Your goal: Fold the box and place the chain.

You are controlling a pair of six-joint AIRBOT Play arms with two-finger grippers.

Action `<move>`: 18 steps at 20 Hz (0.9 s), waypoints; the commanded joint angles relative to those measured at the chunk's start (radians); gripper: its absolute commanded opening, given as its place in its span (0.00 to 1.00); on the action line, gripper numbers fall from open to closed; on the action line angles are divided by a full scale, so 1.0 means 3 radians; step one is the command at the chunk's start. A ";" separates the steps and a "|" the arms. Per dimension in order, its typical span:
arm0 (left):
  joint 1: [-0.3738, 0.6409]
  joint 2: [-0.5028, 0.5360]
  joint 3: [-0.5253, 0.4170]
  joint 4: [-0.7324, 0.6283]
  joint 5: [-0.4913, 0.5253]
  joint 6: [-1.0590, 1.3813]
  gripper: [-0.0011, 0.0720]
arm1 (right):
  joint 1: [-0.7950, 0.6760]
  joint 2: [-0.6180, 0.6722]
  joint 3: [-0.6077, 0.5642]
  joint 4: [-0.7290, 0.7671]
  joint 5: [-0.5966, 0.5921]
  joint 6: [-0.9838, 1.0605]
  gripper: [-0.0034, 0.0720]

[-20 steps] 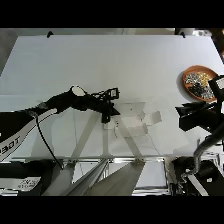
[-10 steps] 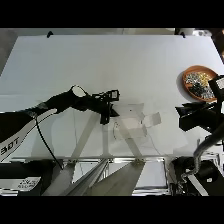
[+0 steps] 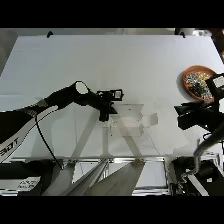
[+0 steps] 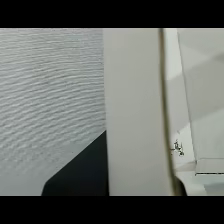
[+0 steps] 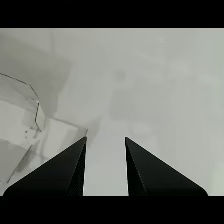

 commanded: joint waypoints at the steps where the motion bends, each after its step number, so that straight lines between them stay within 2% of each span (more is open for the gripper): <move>1: -0.0042 -0.0005 0.0067 0.0120 0.0098 -0.0117 0.03 | 0.0001 -0.0089 -0.0001 0.0009 0.0004 0.0000 0.40; 3: -0.0047 -0.0005 0.0067 0.0118 0.0156 -0.0117 0.04 | 0.0001 -0.0123 -0.0001 0.0010 0.0005 0.0001 0.40; 5: -0.0047 -0.0005 0.0067 0.0120 0.0173 -0.0120 0.14 | 0.0001 -0.0148 -0.0001 0.0010 0.0006 0.0001 0.40; 9: -0.0047 -0.0005 0.0067 0.0121 0.0182 -0.0117 0.14 | 0.0001 -0.0148 -0.0001 0.0013 0.0006 0.0001 0.40; 11: -0.0047 -0.0005 0.0067 0.0121 0.0182 -0.0112 0.12 | 0.0001 -0.0148 -0.0001 0.0024 0.0006 0.0001 0.40; 12: -0.0047 -0.0005 0.0067 0.0122 0.0179 -0.0112 0.03 | 0.0001 -0.0148 -0.0001 0.0024 0.0006 0.0001 0.40; 18: -0.0047 0.0001 0.0067 0.0136 0.0104 -0.0103 0.02 | 0.0001 -0.0148 -0.0001 0.0024 0.0006 0.0001 0.40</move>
